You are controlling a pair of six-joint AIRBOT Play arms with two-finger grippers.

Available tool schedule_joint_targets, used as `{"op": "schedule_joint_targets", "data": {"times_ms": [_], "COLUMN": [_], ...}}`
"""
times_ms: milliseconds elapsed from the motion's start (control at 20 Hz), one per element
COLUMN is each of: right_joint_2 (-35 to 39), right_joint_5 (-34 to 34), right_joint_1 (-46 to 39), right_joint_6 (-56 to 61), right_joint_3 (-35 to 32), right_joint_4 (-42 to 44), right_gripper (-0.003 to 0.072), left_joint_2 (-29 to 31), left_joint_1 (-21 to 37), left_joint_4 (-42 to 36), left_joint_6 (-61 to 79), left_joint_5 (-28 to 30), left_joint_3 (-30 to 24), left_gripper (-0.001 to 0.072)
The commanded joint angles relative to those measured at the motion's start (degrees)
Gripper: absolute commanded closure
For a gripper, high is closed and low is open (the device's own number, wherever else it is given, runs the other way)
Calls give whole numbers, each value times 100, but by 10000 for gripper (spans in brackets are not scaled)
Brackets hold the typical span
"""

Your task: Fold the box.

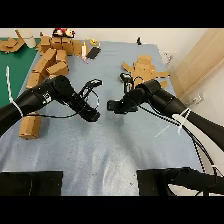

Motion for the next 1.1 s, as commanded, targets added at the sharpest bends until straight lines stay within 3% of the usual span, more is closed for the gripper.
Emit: {"op": "schedule_joint_targets", "data": {"times_ms": [0, 150, 300, 350, 400, 500, 600, 800, 1050], "right_joint_2": [-2, -2, -28, -70, -109, -216, -372, -931, -2179], "right_joint_5": [-4, 7, -4, -61, -90, -26, 212, 625, 634], "right_joint_1": [4, -2, -396, -767, -1290, -2441, -3558, -5034, -5545], "right_joint_6": [20, 251, 505, 503, 437, -74, -879, -2057, -2826], "right_joint_3": [4, 4, 101, 184, 278, 459, 645, 1167, 2173], "right_joint_4": [22, -2, -422, -455, -437, -229, 107, 308, 826], "right_gripper": [682, 681, 510, 501, 394, 365, 280, 279, 280], "left_joint_2": [2, 2, 2, 2, 2, 2, 2, 2, 2], "left_joint_1": [-2, -2, -2, -2, -2, -4, -2, -2, -2], "left_joint_4": [2, 2, 2, 2, 2, 0, 2, 2, 2], "left_joint_6": [2, 2, 2, 2, 2, 2, 2, 2, 2], "left_joint_5": [2, 2, 2, 2, 4, 2, 2, 2, 2], "left_joint_3": [0, 0, 0, 0, 0, 0, 0, 0, 0], "left_gripper": [699, 699, 699, 699, 699, 698, 699, 699, 699]}}
